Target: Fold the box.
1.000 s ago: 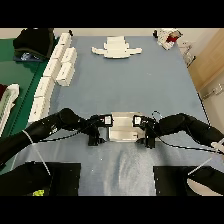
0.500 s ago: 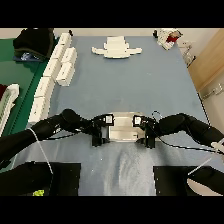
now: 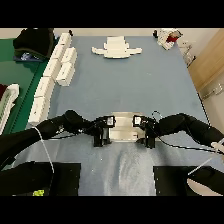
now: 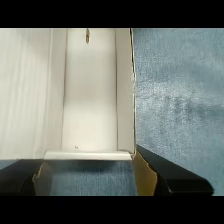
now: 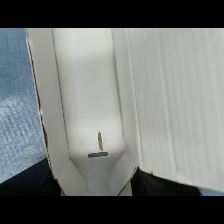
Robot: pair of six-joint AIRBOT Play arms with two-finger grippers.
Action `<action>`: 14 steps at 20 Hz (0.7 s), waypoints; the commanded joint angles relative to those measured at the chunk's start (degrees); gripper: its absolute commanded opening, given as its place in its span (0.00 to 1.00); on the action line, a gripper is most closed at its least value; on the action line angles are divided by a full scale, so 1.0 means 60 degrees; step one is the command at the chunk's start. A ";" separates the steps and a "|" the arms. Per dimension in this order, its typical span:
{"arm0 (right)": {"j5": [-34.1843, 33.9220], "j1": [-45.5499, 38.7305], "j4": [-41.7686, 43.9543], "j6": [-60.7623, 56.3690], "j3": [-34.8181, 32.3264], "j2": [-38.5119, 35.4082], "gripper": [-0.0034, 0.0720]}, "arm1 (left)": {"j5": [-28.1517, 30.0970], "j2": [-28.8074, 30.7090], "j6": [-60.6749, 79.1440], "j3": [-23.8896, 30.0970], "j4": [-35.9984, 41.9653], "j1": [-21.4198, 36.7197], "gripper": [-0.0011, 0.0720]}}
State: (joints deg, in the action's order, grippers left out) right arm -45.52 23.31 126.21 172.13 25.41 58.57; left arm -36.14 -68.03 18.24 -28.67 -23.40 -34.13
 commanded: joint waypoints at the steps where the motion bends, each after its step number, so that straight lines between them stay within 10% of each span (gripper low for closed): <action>1: 0.0004 0.0004 0.0004 -0.0007 0.0011 0.0007 0.72 | 0.0302 -0.0178 0.0029 -0.0033 0.0044 -0.0164 0.95; 5: 0.0000 0.0004 0.0004 -0.0007 0.0011 0.0007 0.72 | 0.0357 -0.0186 0.0026 -0.0033 0.0040 -0.0208 0.95; 8: 0.0000 0.0004 0.0004 -0.0007 0.0011 0.0007 0.72 | 0.0353 -0.0186 0.0029 -0.0033 0.0033 -0.0208 0.65; 14: 0.0000 0.0004 0.0004 -0.0007 0.0011 0.0007 0.72 | 0.0353 -0.0186 -0.0025 -0.0033 0.0036 -0.0200 0.65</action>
State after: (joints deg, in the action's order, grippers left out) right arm -45.50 23.33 126.23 172.13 25.41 58.57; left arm -34.04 -69.12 18.39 -28.82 -23.16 -35.38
